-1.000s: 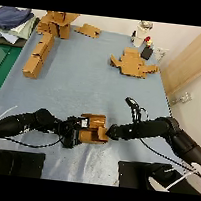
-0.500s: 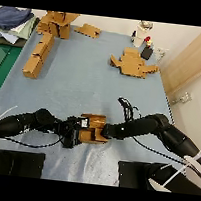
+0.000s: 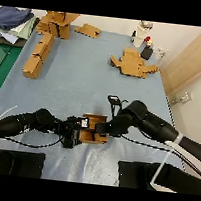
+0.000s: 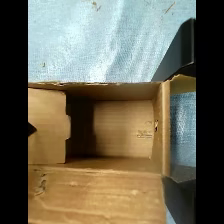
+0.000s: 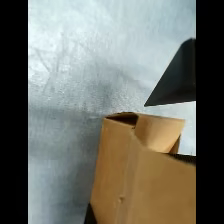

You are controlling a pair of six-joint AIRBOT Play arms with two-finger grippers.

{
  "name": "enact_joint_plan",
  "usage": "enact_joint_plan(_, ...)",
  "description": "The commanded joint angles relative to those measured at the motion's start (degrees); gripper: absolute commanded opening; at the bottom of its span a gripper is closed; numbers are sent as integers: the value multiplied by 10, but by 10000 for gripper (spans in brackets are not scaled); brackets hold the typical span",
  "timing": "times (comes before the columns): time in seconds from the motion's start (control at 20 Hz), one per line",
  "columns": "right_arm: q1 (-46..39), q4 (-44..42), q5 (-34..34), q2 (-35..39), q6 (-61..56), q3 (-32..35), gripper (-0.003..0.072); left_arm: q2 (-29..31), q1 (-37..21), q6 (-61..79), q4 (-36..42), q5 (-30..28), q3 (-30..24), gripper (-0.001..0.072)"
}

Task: Fold the box.

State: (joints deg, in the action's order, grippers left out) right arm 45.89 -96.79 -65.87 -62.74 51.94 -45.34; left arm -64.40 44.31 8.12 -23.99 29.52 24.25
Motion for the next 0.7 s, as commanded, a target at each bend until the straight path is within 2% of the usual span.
enact_joint_plan(0.0, 35, 44, -64, -68, -54, -57, 402, 0, 0, 0, 0, 0, 0, 521)
enact_joint_plan(0.15, 39, 46, -78, -113, -71, -82, 402, 0, 0, 0, 0, 0, 0, 521)
enact_joint_plan(0.55, 39, 30, -79, -151, -95, -93, 402, 0, 0, 0, 0, 0, 0, 521)
enact_joint_plan(0.6, 39, 32, -79, -157, -95, -93, 377, 0, 0, 0, 0, 0, 0, 521)
enact_joint_plan(0.65, 39, 36, -78, -163, -95, -93, 303, 0, 0, 0, 0, 0, 0, 521)
